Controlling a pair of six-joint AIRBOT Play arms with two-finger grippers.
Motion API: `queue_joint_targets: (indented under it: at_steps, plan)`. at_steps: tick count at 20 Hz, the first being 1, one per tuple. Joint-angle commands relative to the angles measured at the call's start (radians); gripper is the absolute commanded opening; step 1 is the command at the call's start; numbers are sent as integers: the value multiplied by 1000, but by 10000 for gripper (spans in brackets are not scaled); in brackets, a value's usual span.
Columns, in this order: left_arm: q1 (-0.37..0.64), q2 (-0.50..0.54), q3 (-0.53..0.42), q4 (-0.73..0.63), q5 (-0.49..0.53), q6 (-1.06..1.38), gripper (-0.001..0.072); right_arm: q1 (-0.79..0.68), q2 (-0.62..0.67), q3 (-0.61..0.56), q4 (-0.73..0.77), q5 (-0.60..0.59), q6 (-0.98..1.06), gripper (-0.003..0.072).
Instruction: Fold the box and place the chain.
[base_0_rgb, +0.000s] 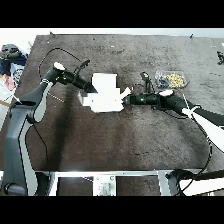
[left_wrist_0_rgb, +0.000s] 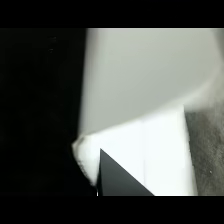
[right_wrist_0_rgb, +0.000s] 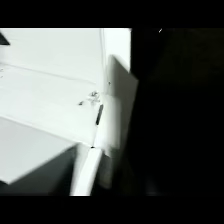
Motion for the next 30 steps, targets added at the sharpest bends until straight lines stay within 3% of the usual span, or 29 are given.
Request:
queue_joint_targets:
  at_steps: [1, 6, 12, 24, 30]
  plan:
    - [1, 0, 1, 8, -2, 150, 10, -26, 7, 1, -11, 32, 0, 472]
    - [1, 0, 1, -11, 16, 550, 10, -135, 69, 1, -17, 82, 0, 472]
    - [1, 0, 0, -51, 109, 768, 8, -193, 82, 0, -66, 77, 0, 472]
    - [1, 0, -66, -66, 158, 879, 9, -193, 82, 1, -69, 37, -121, 473]
    - [1, -2, -66, -63, 158, 877, 10, -193, 82, 2, -21, 51, -304, 474]
